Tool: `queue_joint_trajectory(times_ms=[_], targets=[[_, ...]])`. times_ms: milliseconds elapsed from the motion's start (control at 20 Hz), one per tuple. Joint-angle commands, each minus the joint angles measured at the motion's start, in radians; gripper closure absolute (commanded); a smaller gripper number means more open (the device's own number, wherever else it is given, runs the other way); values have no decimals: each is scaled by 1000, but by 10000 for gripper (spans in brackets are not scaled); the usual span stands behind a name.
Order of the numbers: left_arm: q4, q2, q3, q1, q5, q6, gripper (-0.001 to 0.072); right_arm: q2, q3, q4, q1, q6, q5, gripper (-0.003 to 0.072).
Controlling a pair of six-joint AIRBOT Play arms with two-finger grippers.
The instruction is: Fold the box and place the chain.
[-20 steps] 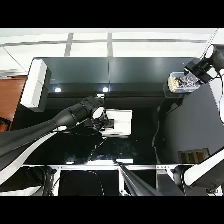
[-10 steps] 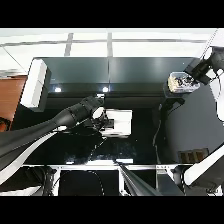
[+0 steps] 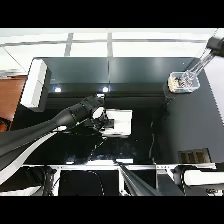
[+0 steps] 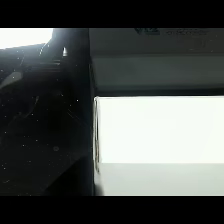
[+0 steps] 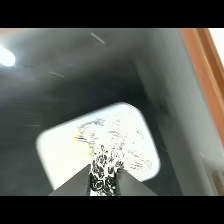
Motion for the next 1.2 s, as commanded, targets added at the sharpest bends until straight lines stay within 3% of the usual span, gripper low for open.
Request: queue_joint_trajectory(times_ms=[0,350,800,950,1150], targets=[[0,0,0,0,-4,0,682,227,-42,176,10,-116,-34,673],[-2,0,0,0,-3,0,682,486,-45,362,53,-169,5,672],[-2,0,0,0,-3,0,682,554,-66,417,295,-203,231,671],[-2,0,0,0,-3,0,682,554,-140,564,326,-231,283,671],[-1,0,0,0,-3,0,682,553,-311,748,380,-259,204,671]])
